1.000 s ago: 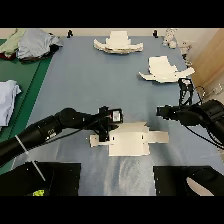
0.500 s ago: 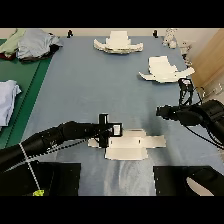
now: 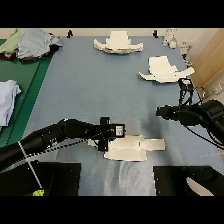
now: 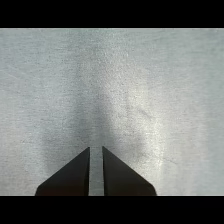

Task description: Fold the box.

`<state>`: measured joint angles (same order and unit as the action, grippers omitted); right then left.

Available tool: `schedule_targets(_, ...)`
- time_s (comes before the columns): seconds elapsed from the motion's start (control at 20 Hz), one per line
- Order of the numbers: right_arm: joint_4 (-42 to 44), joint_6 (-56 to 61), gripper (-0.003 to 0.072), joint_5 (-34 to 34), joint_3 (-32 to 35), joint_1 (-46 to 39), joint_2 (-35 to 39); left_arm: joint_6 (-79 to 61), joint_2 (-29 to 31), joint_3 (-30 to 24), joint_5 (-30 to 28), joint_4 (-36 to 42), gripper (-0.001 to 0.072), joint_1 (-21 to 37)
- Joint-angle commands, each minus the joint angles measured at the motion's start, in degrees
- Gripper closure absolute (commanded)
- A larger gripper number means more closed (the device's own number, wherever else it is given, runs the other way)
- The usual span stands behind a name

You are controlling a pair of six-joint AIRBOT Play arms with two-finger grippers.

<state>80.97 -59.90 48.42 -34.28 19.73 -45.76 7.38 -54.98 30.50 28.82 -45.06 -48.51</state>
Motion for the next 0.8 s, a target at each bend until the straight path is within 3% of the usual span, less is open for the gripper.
schedule_targets(0.0,0.0,0.0,0.0568,-0.1,0.0,0.0,0.0,6.5,-0.2,0.9,3.3,-4.2,0.0696,0.0)
schedule_targets(0.2,0.1,0.0,0.0568,-0.1,0.0,0.0,0.0,10.0,0.0,2.4,3.8,-4.3,0.0696,0.9)
schedule_targets(0.4,0.1,0.0,0.0568,-0.1,0.0,0.0,0.0,10.3,0.0,4.9,8.3,-4.2,0.0696,4.9)
schedule_targets(0.75,0.1,0.0,0.0568,-0.4,0.0,0.0,0.0,9.6,-1.7,4.7,9.4,-2.5,0.0695,4.9)
